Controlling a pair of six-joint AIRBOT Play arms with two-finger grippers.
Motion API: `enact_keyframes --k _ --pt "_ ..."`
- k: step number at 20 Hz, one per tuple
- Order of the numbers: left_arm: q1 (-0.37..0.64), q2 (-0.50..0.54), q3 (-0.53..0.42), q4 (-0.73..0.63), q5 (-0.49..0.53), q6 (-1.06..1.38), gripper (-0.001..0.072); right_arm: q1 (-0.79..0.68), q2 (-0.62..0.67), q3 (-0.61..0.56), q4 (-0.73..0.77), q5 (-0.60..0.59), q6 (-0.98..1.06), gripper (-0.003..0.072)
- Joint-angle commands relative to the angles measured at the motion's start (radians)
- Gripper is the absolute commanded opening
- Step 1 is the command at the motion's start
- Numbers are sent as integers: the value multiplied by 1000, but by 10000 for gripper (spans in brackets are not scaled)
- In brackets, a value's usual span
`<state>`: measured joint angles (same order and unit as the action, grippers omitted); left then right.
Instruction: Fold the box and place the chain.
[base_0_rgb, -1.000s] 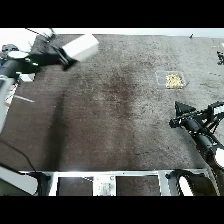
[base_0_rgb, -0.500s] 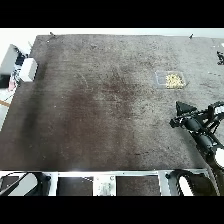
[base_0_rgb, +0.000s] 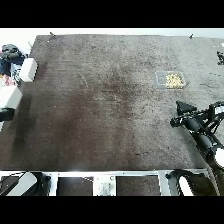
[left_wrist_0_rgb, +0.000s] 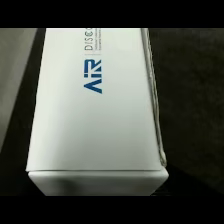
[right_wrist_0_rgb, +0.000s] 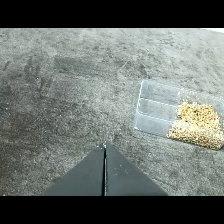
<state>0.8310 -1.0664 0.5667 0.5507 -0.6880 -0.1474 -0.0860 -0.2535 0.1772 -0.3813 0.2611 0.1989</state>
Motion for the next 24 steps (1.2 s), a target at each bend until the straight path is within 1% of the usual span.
enact_keyframes --k 1,4,6,8,11,12,13,14,16,20,24 --pt "8 -102 -16 26 37 28 4 0 0 0 0 0 0 11" --pt "8 -155 -16 23 66 60 4 0 0 0 0 -8 0 11" --pt "8 -177 -16 18 106 61 4 0 0 0 0 -8 0 11" --pt "8 -189 -17 19 104 104 4 0 0 0 0 -8 0 10" --pt "8 -188 -16 20 142 104 12 0 0 0 0 -8 0 11" --pt "8 -188 -16 19 142 105 138 0 0 0 0 -8 0 11" --pt "8 -188 -16 19 146 116 556 0 0 0 0 -8 0 11" --pt "8 -187 -15 19 154 121 707 0 0 0 0 -8 0 11" --pt "8 -182 0 19 131 122 705 0 0 0 0 -8 0 11" --pt "8 -158 63 18 14 111 705 0 0 0 0 -8 0 11" --pt "8 -66 154 13 -77 40 705 0 0 0 0 -8 0 11"
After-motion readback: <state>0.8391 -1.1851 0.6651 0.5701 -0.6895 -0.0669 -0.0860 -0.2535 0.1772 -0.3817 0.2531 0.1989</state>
